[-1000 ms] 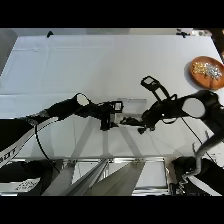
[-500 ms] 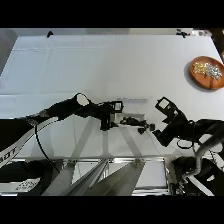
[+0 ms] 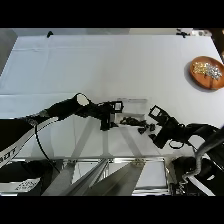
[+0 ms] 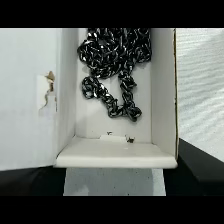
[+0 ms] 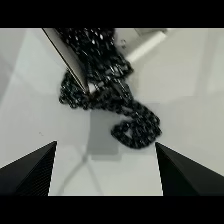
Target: Fold the box and place the chain.
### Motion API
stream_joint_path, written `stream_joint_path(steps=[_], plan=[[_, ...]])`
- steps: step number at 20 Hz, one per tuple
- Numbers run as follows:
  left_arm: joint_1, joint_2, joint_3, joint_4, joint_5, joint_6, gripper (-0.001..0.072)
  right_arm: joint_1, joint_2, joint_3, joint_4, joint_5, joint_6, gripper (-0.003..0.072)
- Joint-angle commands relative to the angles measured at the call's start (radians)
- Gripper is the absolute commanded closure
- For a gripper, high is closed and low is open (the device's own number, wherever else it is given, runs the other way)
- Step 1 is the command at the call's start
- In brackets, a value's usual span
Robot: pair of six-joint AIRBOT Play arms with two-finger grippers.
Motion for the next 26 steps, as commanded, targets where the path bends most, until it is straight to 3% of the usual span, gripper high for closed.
stream_joint_path(steps=[1, 14, 15, 17, 18, 23, 24, 26], plan=[[0.0, 0.001, 0.001, 0.001, -0.002, 0.0, 0.0264, 0.001, -0.086, -0.004, 0.076, -0.076, -0.059, -0.0005], [0.0, 0.001, 0.001, 0.001, -0.001, 0.0, 0.0264, 0.001, -0.274, -0.004, 0.155, -0.215, -0.045, 0.0057], [0.0, 0.001, 0.001, 0.001, -0.001, 0.0, 0.0264, 0.001, -0.279, -0.004, 0.158, -0.228, -0.045, 0.0109], [0.0, 0.001, 0.001, 0.001, -0.001, 0.0, 0.0264, 0.001, -0.283, -0.004, 0.159, -0.239, -0.045, 0.012], [0.0, 0.001, 0.001, 0.001, -0.002, 0.0, 0.0264, 0.001, -0.284, -0.004, 0.159, -0.238, -0.045, 0.018], [0.0, 0.001, 0.001, 0.001, -0.001, 0.0, 0.0264, 0.001, -0.284, -0.004, 0.158, -0.206, -0.046, 0.0313], [0.0, 0.001, 0.001, 0.001, -0.001, 0.0, 0.0264, 0.001, -0.283, -0.004, 0.158, -0.187, -0.046, 0.0385], [0.0, 0.001, 0.001, 0.001, -0.001, 0.0, 0.0264, 0.001, -0.281, -0.003, 0.159, -0.145, -0.046, 0.0454]])
